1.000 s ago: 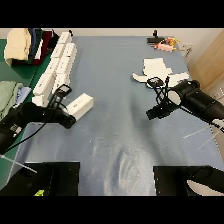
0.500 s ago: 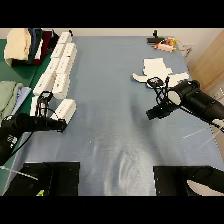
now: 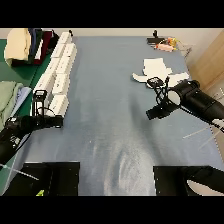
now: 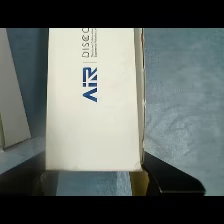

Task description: Fold the box.

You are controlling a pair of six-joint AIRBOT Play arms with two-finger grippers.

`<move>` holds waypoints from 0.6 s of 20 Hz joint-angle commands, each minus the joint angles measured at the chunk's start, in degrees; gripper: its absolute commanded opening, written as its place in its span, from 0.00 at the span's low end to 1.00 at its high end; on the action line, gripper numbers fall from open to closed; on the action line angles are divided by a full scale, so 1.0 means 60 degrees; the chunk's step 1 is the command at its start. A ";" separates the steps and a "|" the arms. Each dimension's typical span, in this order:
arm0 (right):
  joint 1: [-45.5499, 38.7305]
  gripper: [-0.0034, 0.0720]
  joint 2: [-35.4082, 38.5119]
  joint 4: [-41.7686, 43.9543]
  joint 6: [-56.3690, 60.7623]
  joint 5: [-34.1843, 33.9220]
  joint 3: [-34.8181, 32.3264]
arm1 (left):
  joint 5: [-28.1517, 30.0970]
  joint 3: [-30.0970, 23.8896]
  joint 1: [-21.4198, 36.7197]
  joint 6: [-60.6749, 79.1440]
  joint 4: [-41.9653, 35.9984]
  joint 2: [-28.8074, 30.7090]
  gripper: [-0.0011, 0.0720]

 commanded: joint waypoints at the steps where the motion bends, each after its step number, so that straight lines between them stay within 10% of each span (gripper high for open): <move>1: 0.0004 0.05 -0.0004 0.0004 0.0000 0.0004 0.0007 | 0.1362 0.0004 0.0011 -0.0379 0.0240 -0.0776 0.73; 12: 0.0000 0.05 -0.0007 0.0004 0.0000 0.0000 0.0007 | 0.4113 0.1005 -0.0007 -0.0368 0.0142 -0.3621 0.73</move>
